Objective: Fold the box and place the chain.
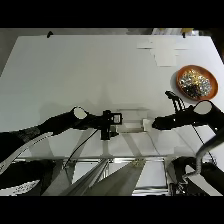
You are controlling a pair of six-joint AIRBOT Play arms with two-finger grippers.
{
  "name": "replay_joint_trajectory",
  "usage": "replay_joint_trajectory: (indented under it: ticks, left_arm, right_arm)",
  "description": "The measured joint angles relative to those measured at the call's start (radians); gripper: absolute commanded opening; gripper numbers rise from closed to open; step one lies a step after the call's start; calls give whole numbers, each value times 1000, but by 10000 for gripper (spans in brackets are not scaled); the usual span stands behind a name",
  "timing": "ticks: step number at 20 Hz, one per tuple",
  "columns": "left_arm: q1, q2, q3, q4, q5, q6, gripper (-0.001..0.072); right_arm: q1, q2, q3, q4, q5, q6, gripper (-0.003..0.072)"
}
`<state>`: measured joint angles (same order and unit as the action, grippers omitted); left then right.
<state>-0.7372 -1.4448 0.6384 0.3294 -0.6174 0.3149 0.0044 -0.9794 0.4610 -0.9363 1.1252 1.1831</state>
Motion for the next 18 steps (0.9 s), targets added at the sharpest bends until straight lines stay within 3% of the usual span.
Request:
replay_joint_trajectory:
  ticks: [10,11,13,18]
  left_arm:
    - [0,0,0,0,0,0,210]
    - [0,0,0,0,0,0,210]
    - [0,0,0,0,0,0,210]
    - [0,0,0,0,0,0,210]
  right_arm:
    - [56,57,-1,76,17,-31,204]
    - [68,58,-1,77,10,-31,210]
    - [92,59,-1,79,-7,-31,296]
    - [159,60,3,71,-65,4,298]
